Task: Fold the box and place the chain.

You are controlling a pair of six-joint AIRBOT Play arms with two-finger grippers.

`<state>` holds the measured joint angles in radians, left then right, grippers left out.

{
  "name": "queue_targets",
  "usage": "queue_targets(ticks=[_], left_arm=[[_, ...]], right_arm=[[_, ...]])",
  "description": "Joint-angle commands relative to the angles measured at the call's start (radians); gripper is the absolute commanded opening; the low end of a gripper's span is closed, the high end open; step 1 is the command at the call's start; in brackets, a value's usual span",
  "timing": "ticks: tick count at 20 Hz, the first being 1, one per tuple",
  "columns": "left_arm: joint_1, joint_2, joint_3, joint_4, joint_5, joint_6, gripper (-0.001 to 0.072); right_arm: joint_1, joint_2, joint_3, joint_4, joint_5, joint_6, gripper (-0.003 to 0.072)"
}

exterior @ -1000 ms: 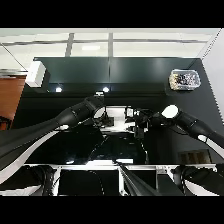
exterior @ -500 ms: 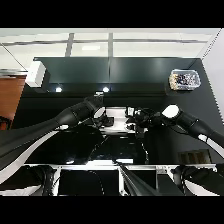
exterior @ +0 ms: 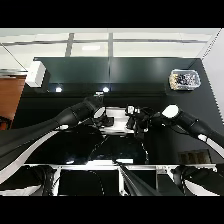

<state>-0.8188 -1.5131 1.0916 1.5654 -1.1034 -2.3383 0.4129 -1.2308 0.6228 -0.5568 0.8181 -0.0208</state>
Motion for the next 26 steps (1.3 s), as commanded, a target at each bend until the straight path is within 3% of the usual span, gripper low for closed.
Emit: queue_targets(ticks=[1,6,10,13,18,22,26], left_arm=[[0.0,0.0,0.0,0.0,0.0,0.0,0.0029],[0.0,0.0,0.0,0.001,0.0,0.0,0.0029],[0.0,0.0,0.0,0.0,-0.001,0.0,0.0029],[0.0,0.0,0.0,0.0,-0.001,0.0,0.003],[0.0,0.0,0.0,0.0,-0.001,0.0,0.0029],[0.0,0.0,0.0,-0.003,-0.001,0.0,0.0029],[0.0,0.0,0.0,-0.003,-0.001,0.0,0.0029]], right_arm=[[-0.013,0.008,0.008,-0.046,0.035,0.261,0.0012],[-0.257,0.162,0.157,-0.34,0.314,0.871,0.0012],[-0.575,0.268,0.161,-0.429,0.33,1.124,0.0012],[-0.713,0.261,0.051,-0.418,0.267,1.246,0.0012],[-0.657,0.186,-0.125,-0.275,0.245,1.236,0.0012],[-0.529,0.074,-0.133,-0.146,0.228,1.146,0.0012],[-0.416,-0.026,-0.133,0.079,0.177,1.035,0.0012]])
